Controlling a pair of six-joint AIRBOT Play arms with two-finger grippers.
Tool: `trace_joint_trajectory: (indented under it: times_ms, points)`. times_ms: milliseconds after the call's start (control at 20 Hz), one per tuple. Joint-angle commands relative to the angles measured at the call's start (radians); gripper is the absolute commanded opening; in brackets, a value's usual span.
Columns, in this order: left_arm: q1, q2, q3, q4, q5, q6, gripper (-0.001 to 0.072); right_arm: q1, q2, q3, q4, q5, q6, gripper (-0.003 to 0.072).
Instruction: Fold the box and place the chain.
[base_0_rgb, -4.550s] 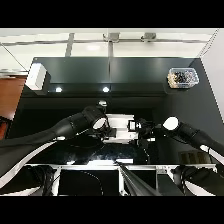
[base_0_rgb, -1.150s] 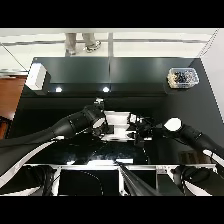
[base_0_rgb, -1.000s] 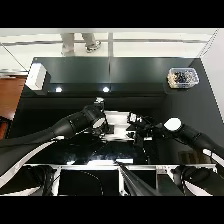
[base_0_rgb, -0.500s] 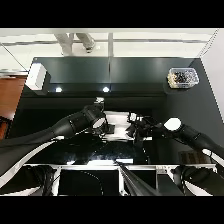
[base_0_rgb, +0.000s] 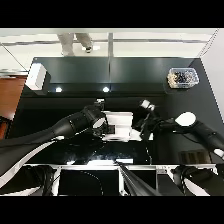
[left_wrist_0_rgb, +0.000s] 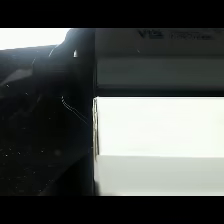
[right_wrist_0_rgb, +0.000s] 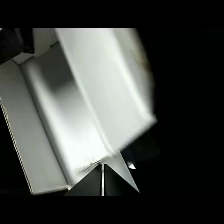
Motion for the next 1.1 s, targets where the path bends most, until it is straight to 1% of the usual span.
trace_joint_trajectory:
  times_ms: [0, 50, 100, 200, 250, 350, 400, 500, 650, 700, 800, 900, 1000, 1050]
  points:
    - [0.001, 0.0, 0.0, 0.003, -0.001, 0.0, 0.0023, -0.229, 0.082, 0.062, -0.257, 0.299, 0.379, 0.0014]
    - [0.0, 0.0, 0.0, 0.003, -0.001, 0.0, 0.0023, -0.323, 0.088, 0.077, -0.317, 0.351, 0.478, 0.0014]
    - [0.0, 0.0, 0.0, 0.003, -0.001, 0.0, 0.0023, -0.413, 0.088, 0.08, -0.356, 0.374, 0.57, 0.0014]
    - [0.0, 0.0, 0.0, 0.003, -0.002, 0.0, 0.0023, -0.579, 0.085, 0.078, -0.42, 0.376, 0.711, 0.0014]
    - [0.0, 0.0, 0.0, 0.003, -0.002, 0.0, 0.0023, -0.644, 0.079, 0.073, -0.421, 0.367, 0.78, 0.0014]
    - [0.0, 0.0, 0.0, 0.003, -0.002, 0.0, 0.0023, -0.699, 0.042, 0.062, -0.418, 0.364, 0.882, 0.0014]
    - [0.0, 0.0, 0.0, 0.003, -0.002, 0.0, 0.0023, -0.693, 0.01, 0.06, -0.415, 0.384, 0.896, 0.0014]
    - [0.0, 0.0, 0.0, 0.003, -0.001, 0.0, 0.0023, -0.65, -0.077, 0.06, -0.391, 0.46, 0.896, 0.0014]
    - [0.0, 0.0, 0.0, 0.003, -0.001, 0.0, 0.0023, -0.532, -0.203, 0.057, -0.36, 0.51, 0.896, 0.0014]
    - [0.0, 0.0, 0.0, 0.003, -0.001, 0.0, 0.0023, -0.476, -0.241, 0.056, -0.354, 0.499, 0.895, 0.0014]
    - [0.0, 0.0, 0.0, 0.003, -0.002, 0.0, 0.0023, -0.382, -0.294, 0.056, -0.311, 0.431, 0.892, 0.0014]
    - [0.0, 0.0, 0.0, 0.003, -0.002, 0.0, 0.0023, -0.327, -0.319, 0.056, -0.196, 0.38, 0.809, 0.0014]
    - [0.0, 0.0, 0.0, 0.003, -0.002, 0.0, 0.0023, -0.298, -0.321, 0.056, -0.05, 0.371, 0.678, 0.0016]
    - [0.0, 0.0, 0.0, 0.003, -0.002, 0.0, 0.0023, -0.29, -0.321, 0.056, 0.002, 0.371, 0.649, 0.0016]
